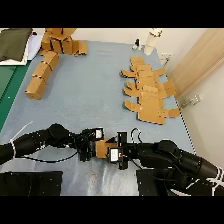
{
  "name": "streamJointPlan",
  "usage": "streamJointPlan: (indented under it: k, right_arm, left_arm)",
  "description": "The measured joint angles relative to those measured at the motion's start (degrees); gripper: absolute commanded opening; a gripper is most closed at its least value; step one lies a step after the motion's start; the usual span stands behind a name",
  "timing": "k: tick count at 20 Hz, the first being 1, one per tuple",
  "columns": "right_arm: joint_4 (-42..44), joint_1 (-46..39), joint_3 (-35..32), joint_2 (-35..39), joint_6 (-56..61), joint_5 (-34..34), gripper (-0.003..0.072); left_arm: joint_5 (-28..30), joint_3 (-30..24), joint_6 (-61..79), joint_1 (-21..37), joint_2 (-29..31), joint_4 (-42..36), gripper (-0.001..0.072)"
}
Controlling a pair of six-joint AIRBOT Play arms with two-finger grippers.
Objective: Fold the box.
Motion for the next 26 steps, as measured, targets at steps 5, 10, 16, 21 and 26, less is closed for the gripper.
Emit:
streamJointPlan:
  k: [5, 10, 16, 21, 26]
  right_arm:
    - [-5.20, 0.24, -1.49, 0.22, -0.04, 0.63, 0.0522]
    - [-7.52, 0.31, -1.81, 0.37, -0.04, 1.16, 0.0518]
    - [-9.75, 1.44, -1.84, 1.92, -0.04, 1.44, 0.0498]
    - [-11.96, 1.90, -1.86, 3.26, -0.02, 1.46, 0.0397]
    - [-14.19, 1.95, -1.73, 3.58, 0.02, 1.97, 0.0318]
  left_arm:
    - [-0.02, 0.00, 0.00, 0.00, 0.00, 0.00, 0.0519]
    - [-0.02, 0.00, 0.00, 0.00, 0.00, 0.00, 0.0519]
    - [-0.02, 0.00, 0.00, 0.00, 0.02, 0.00, 0.0519]
    - [-0.02, 0.00, -0.02, 0.00, 0.02, 0.00, 0.0519]
    - [0.09, 0.00, -0.11, 0.00, 0.00, -0.02, 0.0519]
